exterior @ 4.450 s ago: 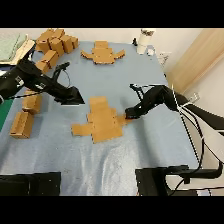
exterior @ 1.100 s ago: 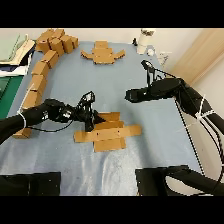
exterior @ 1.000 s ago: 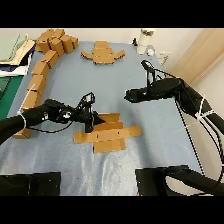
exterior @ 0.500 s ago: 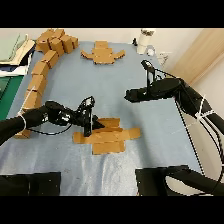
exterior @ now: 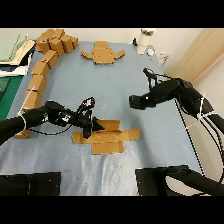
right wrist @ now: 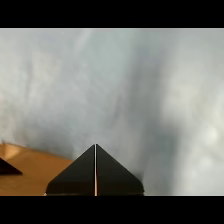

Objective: Fold the box.

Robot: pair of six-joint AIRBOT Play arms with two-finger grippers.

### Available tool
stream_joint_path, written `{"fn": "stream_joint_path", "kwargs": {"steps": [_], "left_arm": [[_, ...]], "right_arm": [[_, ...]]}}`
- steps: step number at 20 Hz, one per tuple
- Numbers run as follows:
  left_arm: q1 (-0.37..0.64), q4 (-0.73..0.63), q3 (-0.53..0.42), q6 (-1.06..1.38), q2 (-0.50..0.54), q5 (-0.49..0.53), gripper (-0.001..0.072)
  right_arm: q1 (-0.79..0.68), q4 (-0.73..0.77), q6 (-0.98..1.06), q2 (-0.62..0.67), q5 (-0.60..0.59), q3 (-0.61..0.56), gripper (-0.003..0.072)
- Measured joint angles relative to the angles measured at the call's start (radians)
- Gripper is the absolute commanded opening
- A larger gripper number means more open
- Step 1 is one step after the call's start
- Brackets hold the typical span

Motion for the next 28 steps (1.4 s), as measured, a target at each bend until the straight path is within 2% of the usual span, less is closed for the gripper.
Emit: {"fn": "stream_joint_path", "kwargs": {"steps": [3,6,8,12,13,14,15,20,28], "left_arm": [[0.0,0.0,0.0,-0.002,0.0,-0.001,0.0012],[0.0,0.001,0.0,-0.002,0.0,-0.002,0.0012],[0.0,0.001,0.0,-0.002,0.0,-0.002,0.0011],[0.0,0.001,0.0,-0.002,0.0,-0.002,0.0011],[0.0,0.001,0.0,-0.002,0.0,-0.002,0.0012],[0.0,0.001,0.0,-0.002,0.0,-0.002,0.0011],[0.0,0.001,0.0,-0.002,0.0,-0.002,0.0011],[0.0,0.001,0.0,-0.002,0.0,-0.002,0.0012],[0.0,0.0,0.0,-0.003,0.0,-0.002,0.0011]], "right_arm": [[0.043,-0.103,0.118,0.034,-0.184,-0.016,0.0003],[0.171,-0.146,0.165,0.09,-0.239,-0.087,0.0002],[0.301,-0.161,0.17,0.138,-0.214,-0.163,0.0002],[0.629,-0.26,0.089,0.249,-0.003,-0.332,0.0003],[0.715,-0.31,0.042,0.275,0.065,-0.374,0.0063],[0.789,-0.355,-0.003,0.293,0.124,-0.409,0.0344],[0.858,-0.401,-0.045,0.304,0.173,-0.441,0.0533],[1.003,-0.563,-0.137,0.28,0.296,-0.51,0.051],[1.037,-0.763,-0.145,0.215,0.361,-0.526,0.0498]]}}
